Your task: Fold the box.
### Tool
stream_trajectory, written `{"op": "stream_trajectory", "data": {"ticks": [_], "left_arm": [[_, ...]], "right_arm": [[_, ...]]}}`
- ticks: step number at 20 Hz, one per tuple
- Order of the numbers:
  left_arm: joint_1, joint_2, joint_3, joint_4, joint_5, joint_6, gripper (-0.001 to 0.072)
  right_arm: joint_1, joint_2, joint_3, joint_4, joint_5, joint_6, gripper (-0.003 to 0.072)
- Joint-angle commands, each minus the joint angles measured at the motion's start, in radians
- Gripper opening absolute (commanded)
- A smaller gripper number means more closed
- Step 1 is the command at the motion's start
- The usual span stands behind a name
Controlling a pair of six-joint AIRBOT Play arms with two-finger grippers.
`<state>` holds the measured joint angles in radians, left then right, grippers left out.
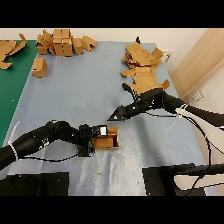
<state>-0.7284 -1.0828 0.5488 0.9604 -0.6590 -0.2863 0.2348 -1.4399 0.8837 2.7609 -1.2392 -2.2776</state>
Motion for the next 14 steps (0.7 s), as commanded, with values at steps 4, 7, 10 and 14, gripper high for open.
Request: {"op": "stream_trajectory", "data": {"ticks": [4,7,10,14], "left_arm": [[0.001,0.0,0.003,0.086,0.025,-0.104,0.0417],[0.001,0.0,0.003,0.095,0.05,-0.131,0.0417],[0.0,0.0,0.003,0.095,0.05,-0.134,0.0417],[0.0,0.0,0.003,0.094,0.05,-0.133,0.0417]], "right_arm": [[-0.001,0.001,0.017,-0.016,0.002,0.002,0.0002],[-0.001,0.001,0.017,-0.024,0.001,0.002,0.0003],[0.0,0.001,0.017,-0.03,-0.006,0.0,0.0002],[0.052,0.002,0.016,-0.043,-0.045,-0.078,0.0001]]}}
